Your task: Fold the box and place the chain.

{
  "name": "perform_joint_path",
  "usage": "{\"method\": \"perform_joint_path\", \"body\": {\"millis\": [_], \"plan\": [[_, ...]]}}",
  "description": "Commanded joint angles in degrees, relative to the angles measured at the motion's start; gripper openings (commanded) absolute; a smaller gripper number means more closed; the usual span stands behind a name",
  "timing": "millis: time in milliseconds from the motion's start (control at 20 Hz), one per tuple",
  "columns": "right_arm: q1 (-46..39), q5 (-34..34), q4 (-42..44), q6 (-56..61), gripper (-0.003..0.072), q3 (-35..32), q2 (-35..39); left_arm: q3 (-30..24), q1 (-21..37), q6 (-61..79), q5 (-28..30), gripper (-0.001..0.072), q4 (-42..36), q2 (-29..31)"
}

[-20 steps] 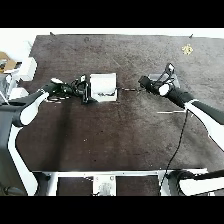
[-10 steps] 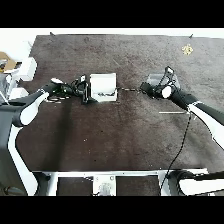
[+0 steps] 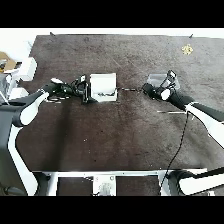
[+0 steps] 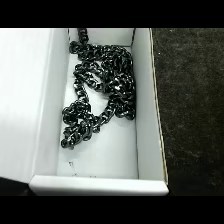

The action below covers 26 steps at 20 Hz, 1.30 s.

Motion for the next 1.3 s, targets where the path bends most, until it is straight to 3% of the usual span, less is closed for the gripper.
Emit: {"method": "perform_joint_path", "body": {"millis": [0, 350, 500, 800, 850, 900, 1100, 1250], "plan": [[0.3, -4.4, 1.7, 0.6, 0.0198, 0.0, -0.8, 0.0, 0.0, 0.0, 0.0, 0.0224, 0.0, 0.0], [0.3, -4.9, 4.5, 0.6, 0.0209, 0.0, -2.4, 0.0, 0.0, 0.0, 0.0, 0.0224, 0.0, 0.0], [0.3, -1.4, 4.3, 0.2, 0.0209, 0.9, -2.2, 0.0, 0.0, 0.0, 0.0, 0.0224, 0.0, 0.0], [0.3, -3.7, 7.1, 0.3, 0.0205, 2.1, -5.3, 0.0, 0.0, 0.0, 0.0, 0.0225, 0.0, 0.0], [0.3, -3.7, 7.7, 0.3, 0.0062, 3.0, -6.2, 0.0, 0.0, 0.0, 0.0, 0.0224, 0.0, 0.0], [0.6, -3.8, 7.7, 0.3, 0.0004, 3.4, -6.4, 0.0, 0.0, 0.0, 0.0, 0.0224, 0.0, 0.0], [1.5, -4.6, 6.6, 0.1, 0.0003, 3.5, -3.2, 0.0, 0.0, 0.0, 0.0, 0.0224, 0.0, 0.0], [3.9, -3.6, 2.5, 0.1, 0.0003, 3.4, 3.5, 0.0, 0.0, 0.0, 0.0, 0.0224, 0.0, 0.0]]}}
